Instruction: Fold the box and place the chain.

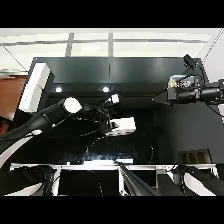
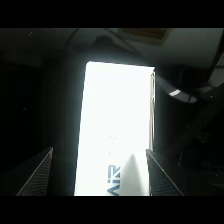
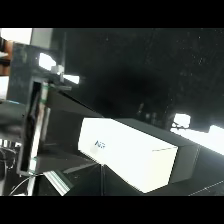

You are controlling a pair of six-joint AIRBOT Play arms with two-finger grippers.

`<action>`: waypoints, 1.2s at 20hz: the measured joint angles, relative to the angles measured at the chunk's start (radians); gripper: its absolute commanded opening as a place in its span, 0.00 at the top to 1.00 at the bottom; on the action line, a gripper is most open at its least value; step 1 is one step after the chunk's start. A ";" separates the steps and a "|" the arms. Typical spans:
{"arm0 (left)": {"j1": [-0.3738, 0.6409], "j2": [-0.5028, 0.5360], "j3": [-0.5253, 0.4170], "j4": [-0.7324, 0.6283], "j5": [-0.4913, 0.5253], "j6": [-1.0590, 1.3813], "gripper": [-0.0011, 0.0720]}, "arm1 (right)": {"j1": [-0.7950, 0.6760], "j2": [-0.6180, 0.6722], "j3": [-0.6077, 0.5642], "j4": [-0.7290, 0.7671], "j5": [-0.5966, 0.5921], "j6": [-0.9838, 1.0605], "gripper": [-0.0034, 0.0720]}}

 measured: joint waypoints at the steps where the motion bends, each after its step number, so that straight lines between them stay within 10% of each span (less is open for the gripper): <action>1: -0.010 -0.008 0.002 0.000 0.003 0.008 0.01 | 0.000 0.000 0.000 0.000 0.000 0.000 0.92; 24: -0.042 -0.088 0.009 -0.018 0.006 0.028 0.01 | 0.000 0.000 0.000 -0.052 -0.004 0.038 0.92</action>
